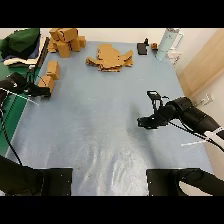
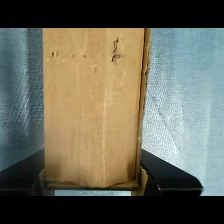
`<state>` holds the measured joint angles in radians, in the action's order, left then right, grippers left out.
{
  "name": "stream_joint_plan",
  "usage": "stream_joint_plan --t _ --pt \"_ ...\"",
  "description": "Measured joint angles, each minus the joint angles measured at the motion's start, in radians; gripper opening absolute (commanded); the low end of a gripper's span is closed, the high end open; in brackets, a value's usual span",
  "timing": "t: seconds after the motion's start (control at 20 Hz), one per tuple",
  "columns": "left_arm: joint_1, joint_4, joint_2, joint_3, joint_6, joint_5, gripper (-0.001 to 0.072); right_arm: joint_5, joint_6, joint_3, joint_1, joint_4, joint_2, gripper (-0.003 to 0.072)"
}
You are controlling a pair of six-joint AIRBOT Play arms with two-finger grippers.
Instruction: Fold the box.
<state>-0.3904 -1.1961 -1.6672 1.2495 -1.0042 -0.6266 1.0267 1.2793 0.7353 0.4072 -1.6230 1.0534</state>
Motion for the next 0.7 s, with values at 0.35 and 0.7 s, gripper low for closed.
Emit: stream_joint_plan --t 0.35,0.7 --pt "0.029 -0.031 0.006 0.055 -0.022 -0.020 0.0593 -0.006 0.000 0.000 0.000 0.003 0.000 0.0014" --pt "0.051 -0.034 -0.014 0.061 -0.032 0.018 0.0593 -0.021 0.000 0.000 0.000 0.003 0.000 0.0014"
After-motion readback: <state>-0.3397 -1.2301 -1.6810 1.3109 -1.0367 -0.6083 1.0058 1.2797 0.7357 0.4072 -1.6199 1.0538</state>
